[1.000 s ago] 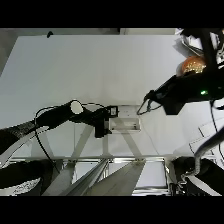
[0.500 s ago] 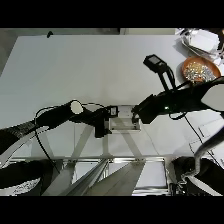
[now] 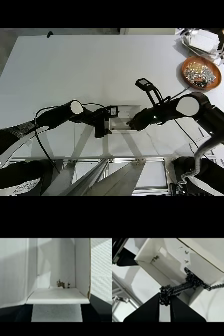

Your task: Fold the box and place the chain.

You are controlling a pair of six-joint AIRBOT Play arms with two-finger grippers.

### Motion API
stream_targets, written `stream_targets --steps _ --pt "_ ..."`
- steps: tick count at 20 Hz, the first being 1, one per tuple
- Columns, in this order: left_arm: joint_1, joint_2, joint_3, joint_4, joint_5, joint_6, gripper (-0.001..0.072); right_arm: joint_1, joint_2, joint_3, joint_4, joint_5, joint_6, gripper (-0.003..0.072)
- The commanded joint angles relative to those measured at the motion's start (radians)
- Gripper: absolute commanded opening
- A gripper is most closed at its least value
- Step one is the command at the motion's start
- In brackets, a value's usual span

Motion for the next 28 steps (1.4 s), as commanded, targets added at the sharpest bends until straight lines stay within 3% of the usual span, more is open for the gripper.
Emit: stream_targets --steps 1,4,5,6,7,10,14,18,20,22,23,28 --pt "0.0 0.0 0.0 0.0 0.0 0.0 0.0286 0.001 -0.081 -0.016 0.047 -0.034 -0.048 0.0015" --pt "0.0 0.0 0.0 0.0 0.0 0.0 0.0286 0.001 -0.128 -0.016 0.047 -0.041 -0.048 0.002" --pt "0.0 0.0 0.0 0.0 0.0 0.0 0.0286 0.001 -0.127 -0.014 0.047 -0.042 -0.048 0.0082" --pt "0.0 0.0 0.0 0.0 0.0 0.0 0.0286 0.0 -0.126 -0.012 0.047 -0.041 -0.048 0.0192" --pt "0.0 0.0 0.0 0.0 0.0 0.0 0.0286 0.0 -0.126 -0.007 0.047 -0.037 -0.048 0.0242" --pt "0.0 0.0 0.0 0.0 0.0 0.0 0.0286 0.0 -0.124 0.061 0.03 0.031 -0.048 0.0242" --pt "0.0 0.0 0.0 0.0 0.0 0.0 0.0286 -0.092 -0.079 0.234 -0.238 0.171 0.006 0.025" --pt "0.0 0.0 0.0 0.0 0.0 0.0 0.0286 -0.405 -0.047 0.265 -0.476 0.177 0.07 0.0296" --pt "0.0 0.0 0.0 0.0 0.0 0.0 0.0286 -0.605 -0.071 0.256 -0.47 0.108 0.109 0.0304" --pt "0.0 0.0 0.0 0.0 0.0 0.0 0.0286 -0.776 -0.114 0.232 -0.441 -0.004 0.145 0.0415" --pt "0.0 0.0 0.0 0.0 0.0 0.0 0.0286 -0.843 -0.149 0.226 -0.42 -0.043 0.144 0.0414" --pt "0.0 0.0 0.0 0.0 0.0 0.0 0.0286 -0.933 -0.36 0.225 -0.375 -0.229 0.132 0.0413"
